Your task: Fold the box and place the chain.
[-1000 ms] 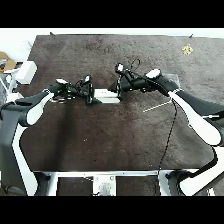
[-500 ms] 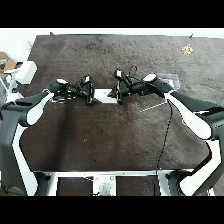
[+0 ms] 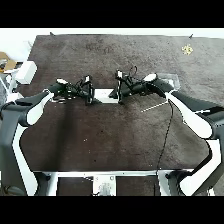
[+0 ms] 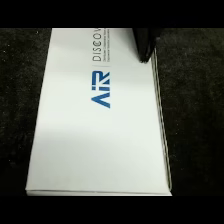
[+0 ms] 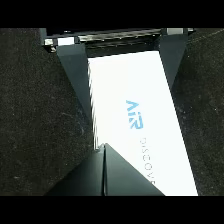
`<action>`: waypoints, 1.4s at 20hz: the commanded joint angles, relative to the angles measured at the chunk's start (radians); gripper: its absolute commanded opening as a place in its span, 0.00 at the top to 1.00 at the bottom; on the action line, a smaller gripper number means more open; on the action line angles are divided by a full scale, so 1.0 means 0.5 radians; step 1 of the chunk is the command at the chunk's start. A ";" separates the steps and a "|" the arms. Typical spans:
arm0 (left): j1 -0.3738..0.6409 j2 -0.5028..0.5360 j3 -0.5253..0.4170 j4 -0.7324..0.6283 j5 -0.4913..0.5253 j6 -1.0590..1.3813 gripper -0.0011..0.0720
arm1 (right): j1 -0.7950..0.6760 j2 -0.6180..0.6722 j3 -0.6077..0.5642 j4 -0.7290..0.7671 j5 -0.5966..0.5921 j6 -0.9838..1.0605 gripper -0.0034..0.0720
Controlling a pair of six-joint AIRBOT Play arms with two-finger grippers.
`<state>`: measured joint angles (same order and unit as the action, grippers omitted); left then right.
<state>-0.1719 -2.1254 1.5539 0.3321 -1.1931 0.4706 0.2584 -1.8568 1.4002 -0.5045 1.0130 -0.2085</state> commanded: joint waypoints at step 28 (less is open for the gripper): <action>0.001 0.002 0.001 -0.001 0.000 0.003 0.61 | -0.276 3.495 -2.736 0.488 -2.065 0.584 0.95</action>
<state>-0.1711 -2.1254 1.5539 0.3317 -1.1927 0.4717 0.1207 -0.2520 0.1520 -0.2657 0.0845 0.0822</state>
